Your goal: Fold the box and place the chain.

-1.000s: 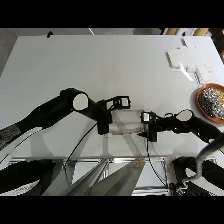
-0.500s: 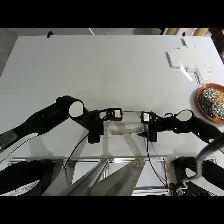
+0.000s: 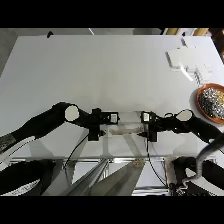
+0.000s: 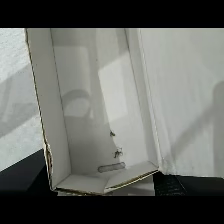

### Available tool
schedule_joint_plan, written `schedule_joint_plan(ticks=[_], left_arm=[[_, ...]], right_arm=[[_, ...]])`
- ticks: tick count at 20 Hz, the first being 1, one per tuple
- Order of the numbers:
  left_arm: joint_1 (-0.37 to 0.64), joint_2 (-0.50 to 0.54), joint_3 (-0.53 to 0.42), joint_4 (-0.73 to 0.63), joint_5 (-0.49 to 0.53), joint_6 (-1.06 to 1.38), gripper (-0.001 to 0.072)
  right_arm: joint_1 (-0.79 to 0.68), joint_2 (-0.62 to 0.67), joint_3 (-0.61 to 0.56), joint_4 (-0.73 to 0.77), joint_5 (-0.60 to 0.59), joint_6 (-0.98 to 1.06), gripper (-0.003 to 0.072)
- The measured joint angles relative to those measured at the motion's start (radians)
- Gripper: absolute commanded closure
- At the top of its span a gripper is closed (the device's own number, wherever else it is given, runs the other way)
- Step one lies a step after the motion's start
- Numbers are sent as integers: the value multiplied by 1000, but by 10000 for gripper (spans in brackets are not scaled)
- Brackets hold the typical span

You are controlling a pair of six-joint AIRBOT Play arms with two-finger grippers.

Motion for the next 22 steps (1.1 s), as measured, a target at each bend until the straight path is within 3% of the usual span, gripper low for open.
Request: schedule_joint_plan(ticks=[16,19,22], left_arm=[[-50,-76,-13,-58,91,34,260],[-56,-80,-13,-79,98,34,394],[-59,-81,-13,-90,100,34,398]], right_arm=[[0,0,0,0,0,0,347],[0,0,0,0,0,0,347],[0,0,0,0,0,0,347]])
